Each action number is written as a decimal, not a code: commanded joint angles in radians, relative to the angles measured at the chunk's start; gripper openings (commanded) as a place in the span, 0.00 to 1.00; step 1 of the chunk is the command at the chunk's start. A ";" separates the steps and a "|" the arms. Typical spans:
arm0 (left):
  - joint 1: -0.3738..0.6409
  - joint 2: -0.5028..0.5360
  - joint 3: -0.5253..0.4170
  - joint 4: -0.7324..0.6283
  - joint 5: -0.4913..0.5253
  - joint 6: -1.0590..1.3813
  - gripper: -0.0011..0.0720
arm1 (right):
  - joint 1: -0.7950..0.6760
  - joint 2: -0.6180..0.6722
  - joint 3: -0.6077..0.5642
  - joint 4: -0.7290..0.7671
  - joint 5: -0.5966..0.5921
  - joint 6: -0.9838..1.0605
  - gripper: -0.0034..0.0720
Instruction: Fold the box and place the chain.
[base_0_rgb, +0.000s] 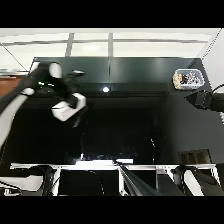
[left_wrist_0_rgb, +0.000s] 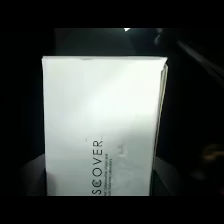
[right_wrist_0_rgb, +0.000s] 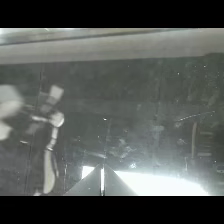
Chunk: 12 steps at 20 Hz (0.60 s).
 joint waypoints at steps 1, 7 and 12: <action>0.284 0.024 -0.002 0.049 -0.198 -0.184 0.50 | -0.001 0.001 0.000 0.000 0.000 0.000 0.07; 0.586 0.113 -0.002 0.049 -0.013 -0.148 0.50 | -0.001 0.001 0.000 0.000 -0.002 0.000 0.07; 0.665 0.089 -0.002 -0.068 0.150 0.035 0.50 | -0.001 0.001 0.000 0.003 -0.023 0.000 0.07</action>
